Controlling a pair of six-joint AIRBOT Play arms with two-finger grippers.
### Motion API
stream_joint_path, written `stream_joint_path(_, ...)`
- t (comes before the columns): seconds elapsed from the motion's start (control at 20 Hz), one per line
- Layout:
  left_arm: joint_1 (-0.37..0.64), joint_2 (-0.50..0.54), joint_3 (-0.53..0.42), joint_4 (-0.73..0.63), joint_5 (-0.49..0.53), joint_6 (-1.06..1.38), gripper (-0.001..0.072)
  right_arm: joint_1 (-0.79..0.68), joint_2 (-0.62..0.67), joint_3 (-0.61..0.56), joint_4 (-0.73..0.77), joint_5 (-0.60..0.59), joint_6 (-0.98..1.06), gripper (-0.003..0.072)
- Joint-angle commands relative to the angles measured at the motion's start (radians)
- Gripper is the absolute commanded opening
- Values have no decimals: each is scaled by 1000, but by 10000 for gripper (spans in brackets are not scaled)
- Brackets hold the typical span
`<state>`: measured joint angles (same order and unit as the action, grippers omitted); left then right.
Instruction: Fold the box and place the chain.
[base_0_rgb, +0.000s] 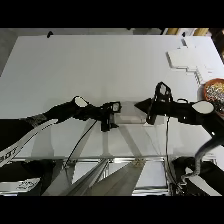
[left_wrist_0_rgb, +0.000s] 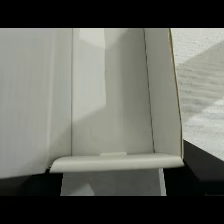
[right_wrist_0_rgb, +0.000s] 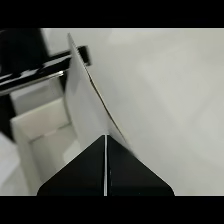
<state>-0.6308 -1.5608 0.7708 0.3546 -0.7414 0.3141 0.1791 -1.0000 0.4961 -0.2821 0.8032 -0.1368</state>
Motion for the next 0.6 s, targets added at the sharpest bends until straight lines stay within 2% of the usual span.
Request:
stream_joint_path(0.0, 0, 0, 0, 0, 0, 0, 288, 17, -175, 84, 76, -93, 32, 18)
stream_joint_path(0.15, 0, 0, 0, 0, 1, 0, 288, 5, -264, 123, -59, -137, 158, 18)
stream_joint_path(0.3, 0, 0, 0, 0, 1, 0, 288, -6, -288, 123, -264, -132, 293, 18)
stream_joint_path(0.45, 0, 0, 0, 0, 0, 0, 288, -22, -239, 130, -286, -41, 296, 18)
stream_joint_path(0.55, 0, 0, 0, 0, 0, 0, 288, -53, -156, 136, -289, 0, 292, 18)
